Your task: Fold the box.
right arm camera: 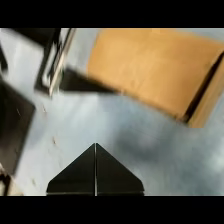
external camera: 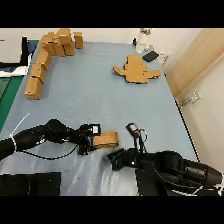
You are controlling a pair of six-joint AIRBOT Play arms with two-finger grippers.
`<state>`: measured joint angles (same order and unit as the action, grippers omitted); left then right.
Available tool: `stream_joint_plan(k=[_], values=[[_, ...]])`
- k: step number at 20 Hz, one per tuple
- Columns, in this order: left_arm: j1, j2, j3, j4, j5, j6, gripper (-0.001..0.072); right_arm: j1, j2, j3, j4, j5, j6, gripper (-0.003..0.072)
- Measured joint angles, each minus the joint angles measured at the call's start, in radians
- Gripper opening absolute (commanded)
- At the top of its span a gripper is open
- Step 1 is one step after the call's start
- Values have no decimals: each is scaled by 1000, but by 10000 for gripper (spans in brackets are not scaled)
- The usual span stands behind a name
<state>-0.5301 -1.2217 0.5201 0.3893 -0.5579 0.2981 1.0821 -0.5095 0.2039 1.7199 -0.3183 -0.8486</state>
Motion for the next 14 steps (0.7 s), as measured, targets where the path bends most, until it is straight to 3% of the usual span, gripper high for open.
stream_joint_plan(k=[4, 14], values=[[0, 0, 0, 0, 0, 0, 526, -100, 2, -24, 11, 149, 60, 4], [0, 0, 0, 0, 0, 0, 526, -143, -110, -32, 4, 164, 87, 4]])
